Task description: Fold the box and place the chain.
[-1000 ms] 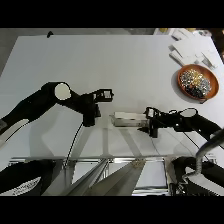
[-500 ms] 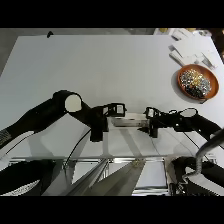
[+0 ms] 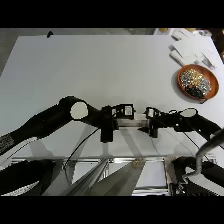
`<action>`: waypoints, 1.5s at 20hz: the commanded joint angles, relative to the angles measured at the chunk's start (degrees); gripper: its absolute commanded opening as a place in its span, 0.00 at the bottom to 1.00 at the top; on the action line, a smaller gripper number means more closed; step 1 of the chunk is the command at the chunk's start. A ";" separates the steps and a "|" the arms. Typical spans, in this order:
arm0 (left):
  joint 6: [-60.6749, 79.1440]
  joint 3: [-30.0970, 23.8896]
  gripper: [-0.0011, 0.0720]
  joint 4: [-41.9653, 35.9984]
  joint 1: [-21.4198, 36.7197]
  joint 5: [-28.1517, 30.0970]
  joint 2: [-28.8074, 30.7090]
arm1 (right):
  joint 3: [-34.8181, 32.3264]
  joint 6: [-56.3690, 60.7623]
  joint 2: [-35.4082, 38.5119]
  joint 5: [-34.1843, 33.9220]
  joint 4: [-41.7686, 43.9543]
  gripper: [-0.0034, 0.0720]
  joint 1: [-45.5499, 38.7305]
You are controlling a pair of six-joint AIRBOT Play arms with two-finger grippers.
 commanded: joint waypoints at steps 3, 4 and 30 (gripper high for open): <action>0.04 0.04 0.02 -0.22 -0.11 5.14 0.02 | -0.02 0.00 -0.02 0.00 0.02 0.65 -0.04; 0.04 0.04 0.02 -0.22 -0.11 6.54 -0.02 | -0.02 0.00 -0.02 0.00 0.02 0.65 -0.04; -3.82 0.04 0.02 -1.03 0.02 30.58 -11.56 | -0.02 0.00 -0.02 0.00 0.02 0.65 -0.04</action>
